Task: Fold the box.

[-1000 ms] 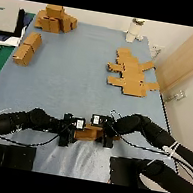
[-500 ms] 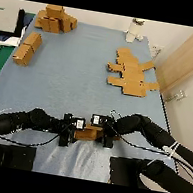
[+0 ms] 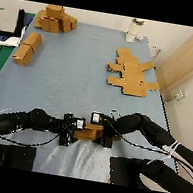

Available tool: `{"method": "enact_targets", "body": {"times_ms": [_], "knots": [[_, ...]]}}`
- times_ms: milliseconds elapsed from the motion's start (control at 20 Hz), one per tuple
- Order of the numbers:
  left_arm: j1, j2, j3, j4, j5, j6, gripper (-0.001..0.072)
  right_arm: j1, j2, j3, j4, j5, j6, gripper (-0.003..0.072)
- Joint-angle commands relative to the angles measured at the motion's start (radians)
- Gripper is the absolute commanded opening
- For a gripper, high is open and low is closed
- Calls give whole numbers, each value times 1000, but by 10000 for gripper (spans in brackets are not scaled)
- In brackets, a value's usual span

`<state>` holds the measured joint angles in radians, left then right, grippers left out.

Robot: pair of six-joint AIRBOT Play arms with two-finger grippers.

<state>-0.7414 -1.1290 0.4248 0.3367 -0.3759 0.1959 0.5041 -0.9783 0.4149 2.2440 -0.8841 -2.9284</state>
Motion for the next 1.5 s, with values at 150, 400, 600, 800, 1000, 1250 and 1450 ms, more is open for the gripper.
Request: {"method": "enact_targets", "body": {"times_ms": [150, 400, 600, 800, 1000, 1250, 1450], "knots": [[1, 0, 0, 1, -5, -1, 483, 0, 2, 43, -24, -88, 91, 711], [1, 0, 0, 0, -5, -1, 483, 0, 49, 61, -128, -151, 227, 712], [1, 0, 0, 1, -5, -1, 483, 0, 161, 61, -337, -151, 380, 710], [1, 0, 0, 1, -5, -1, 483, 0, 255, 62, -381, -188, 533, 710], [1, 0, 0, 1, -5, -2, 483, 0, 330, 61, -253, -201, 767, 709], [1, 0, 0, 0, -5, -1, 483, 0, 349, 61, -53, -258, 984, 709], [1, 1, 0, 0, -4, -2, 483, 0, 349, 60, -14, -256, 1390, 709]]}}
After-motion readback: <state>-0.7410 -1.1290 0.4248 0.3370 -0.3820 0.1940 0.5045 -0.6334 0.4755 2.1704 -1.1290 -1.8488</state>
